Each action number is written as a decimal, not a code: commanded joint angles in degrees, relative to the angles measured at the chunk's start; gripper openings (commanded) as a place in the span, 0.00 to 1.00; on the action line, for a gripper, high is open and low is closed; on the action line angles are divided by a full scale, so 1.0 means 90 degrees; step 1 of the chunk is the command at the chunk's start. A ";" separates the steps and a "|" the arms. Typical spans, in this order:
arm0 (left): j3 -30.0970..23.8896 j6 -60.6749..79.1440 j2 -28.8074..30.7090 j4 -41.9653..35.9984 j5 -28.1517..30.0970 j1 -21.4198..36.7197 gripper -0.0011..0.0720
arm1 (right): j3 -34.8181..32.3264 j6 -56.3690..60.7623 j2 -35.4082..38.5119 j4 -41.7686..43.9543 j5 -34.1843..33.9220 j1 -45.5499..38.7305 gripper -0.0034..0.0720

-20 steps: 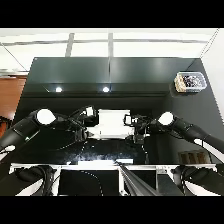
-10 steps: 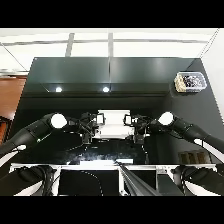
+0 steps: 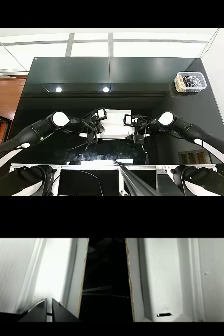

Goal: Fold the box and place the chain.

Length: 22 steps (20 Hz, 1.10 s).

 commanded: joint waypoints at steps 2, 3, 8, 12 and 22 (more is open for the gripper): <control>0.0005 0.0017 -0.0075 -0.0175 0.0019 -0.0017 0.33 | 0.0000 0.0002 0.0005 0.0002 0.0002 0.0007 0.29; 0.0005 0.0017 -0.0078 -0.0168 0.0019 -0.0015 0.40 | 0.0000 0.0002 0.0005 0.0002 0.0002 0.0007 0.29; 0.0007 0.0017 -0.0075 0.0022 0.0024 -0.0017 0.51 | 0.0000 0.0002 0.0005 0.0002 0.0002 0.0007 0.29; 0.0010 0.0017 -0.0068 0.0097 0.0027 -0.0015 0.20 | 0.0000 0.0002 0.0005 0.0002 0.0002 0.0007 0.29; 0.0476 -0.4029 0.1559 0.3036 -0.2246 0.2103 0.05 | 0.0000 0.0000 0.0005 0.0002 0.0005 0.0007 0.29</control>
